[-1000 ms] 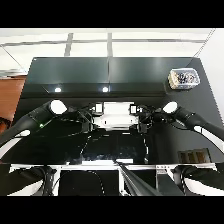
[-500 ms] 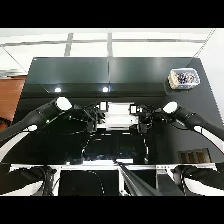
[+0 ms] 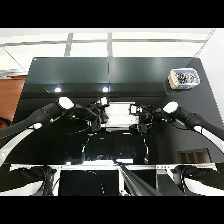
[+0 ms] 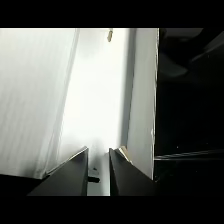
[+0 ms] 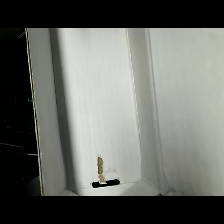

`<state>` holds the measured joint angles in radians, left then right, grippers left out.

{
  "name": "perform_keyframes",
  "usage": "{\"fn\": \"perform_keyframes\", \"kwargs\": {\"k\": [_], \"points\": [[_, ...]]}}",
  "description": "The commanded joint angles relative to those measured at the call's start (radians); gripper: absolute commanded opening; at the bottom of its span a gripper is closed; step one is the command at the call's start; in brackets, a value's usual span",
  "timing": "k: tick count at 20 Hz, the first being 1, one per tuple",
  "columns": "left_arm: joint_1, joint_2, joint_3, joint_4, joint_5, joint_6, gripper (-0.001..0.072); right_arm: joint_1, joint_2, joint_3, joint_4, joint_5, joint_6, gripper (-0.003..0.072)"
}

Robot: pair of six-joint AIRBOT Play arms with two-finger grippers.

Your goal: Fold the box and place the chain.

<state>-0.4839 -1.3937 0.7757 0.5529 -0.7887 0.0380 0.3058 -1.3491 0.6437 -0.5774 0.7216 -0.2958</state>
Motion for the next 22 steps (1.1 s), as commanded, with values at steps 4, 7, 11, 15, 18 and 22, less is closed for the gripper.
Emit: {"fn": "perform_keyframes", "kwargs": {"k": [4,7,11,15,18,22], "points": [[-0.001,-0.016,0.001,0.000,-0.005,-0.001,0.0153,0.000,-0.001,-0.001,0.000,0.000,0.000,0.0312],[0.001,-0.014,0.003,0.010,-0.014,-0.016,0.0050,0.000,-0.001,-0.001,0.000,0.000,0.000,0.0312],[0.023,0.008,0.039,0.109,-0.122,-0.050,0.0022,0.000,-0.001,-0.001,0.000,0.000,0.000,0.0311],[0.137,0.146,0.116,0.387,-0.230,-0.510,0.0022,0.000,-0.001,-0.001,0.001,0.000,0.000,0.0311],[0.293,0.244,0.097,0.620,-0.210,-0.875,0.0022,0.000,-0.001,-0.001,0.001,0.000,0.000,0.0311],[0.541,0.227,-0.010,0.378,-0.250,-1.334,0.0022,0.000,-0.001,-0.001,0.000,0.000,0.000,0.0311]]}}
